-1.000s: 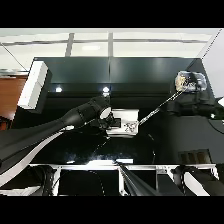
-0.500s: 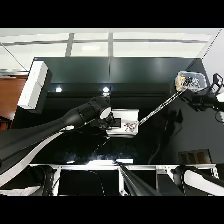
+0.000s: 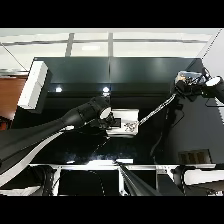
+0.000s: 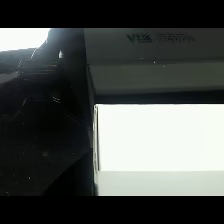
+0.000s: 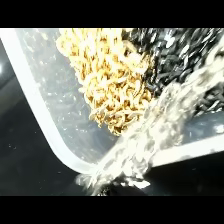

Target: Fold the box and place the chain.

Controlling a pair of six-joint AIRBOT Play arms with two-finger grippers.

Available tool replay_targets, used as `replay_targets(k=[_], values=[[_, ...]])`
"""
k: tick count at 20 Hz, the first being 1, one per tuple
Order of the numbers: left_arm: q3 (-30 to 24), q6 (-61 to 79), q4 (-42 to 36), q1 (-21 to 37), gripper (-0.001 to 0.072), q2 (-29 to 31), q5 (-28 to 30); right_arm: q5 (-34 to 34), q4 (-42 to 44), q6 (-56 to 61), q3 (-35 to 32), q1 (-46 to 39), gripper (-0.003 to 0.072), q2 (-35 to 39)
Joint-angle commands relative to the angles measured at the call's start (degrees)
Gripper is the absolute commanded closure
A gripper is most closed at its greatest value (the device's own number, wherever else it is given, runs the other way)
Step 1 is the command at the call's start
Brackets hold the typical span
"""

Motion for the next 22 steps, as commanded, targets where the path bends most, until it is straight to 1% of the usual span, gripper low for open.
replay_targets(k=[1, 2, 4, 6, 8, 11, 14, 18, 20, 21, 22], values=[[0.04, 0.02, 0.00, 0.02, 0.0680, 0.00, -0.02, 4.17, 0.35, -0.35, 2.67, 0.17, 0.0664, -0.68], [0.04, 0.02, 0.00, 0.02, 0.0679, 0.00, -0.02, 7.04, -0.48, -1.27, 3.48, 0.20, 0.0664, 0.22], [0.04, 0.02, 0.00, 0.02, 0.0679, 0.00, -0.02, 11.74, -0.70, -5.77, 3.91, 0.07, 0.0665, 4.39], [0.04, 0.02, 0.02, 0.00, 0.0680, 0.00, 0.00, 14.93, -1.18, -8.46, 3.91, -0.24, 0.0665, 11.96], [0.04, 0.02, 0.02, 0.02, 0.0679, 0.00, -0.02, 15.17, -2.69, -8.74, 3.91, -0.50, 0.0665, 21.57], [0.04, 0.02, 0.00, 0.00, 0.0680, 0.00, -0.02, 15.43, -1.97, -9.57, 3.93, -0.46, 0.0665, 35.21], [0.04, 0.02, 0.00, 0.00, 0.0679, 0.00, -0.04, 17.64, -1.62, -9.60, 3.93, -0.46, 0.0665, 44.98], [0.04, 0.02, 0.00, 0.02, 0.0679, 0.00, -0.17, 20.94, 4.52, -9.97, 4.33, -0.48, 0.0665, 53.42], [0.04, 0.02, 0.00, 0.00, 0.0680, 0.00, -0.15, 24.17, 10.05, -10.64, 4.33, -0.48, 0.0665, 55.69], [0.04, 0.02, 0.00, 0.00, 0.0679, 0.00, -0.15, 24.65, 10.73, -10.86, 4.33, -0.48, 0.0665, 55.84], [0.04, 0.02, 0.00, 0.02, 0.0679, 0.00, -0.15, 28.55, 14.75, -11.72, 4.33, -0.48, 0.0664, 56.35]])
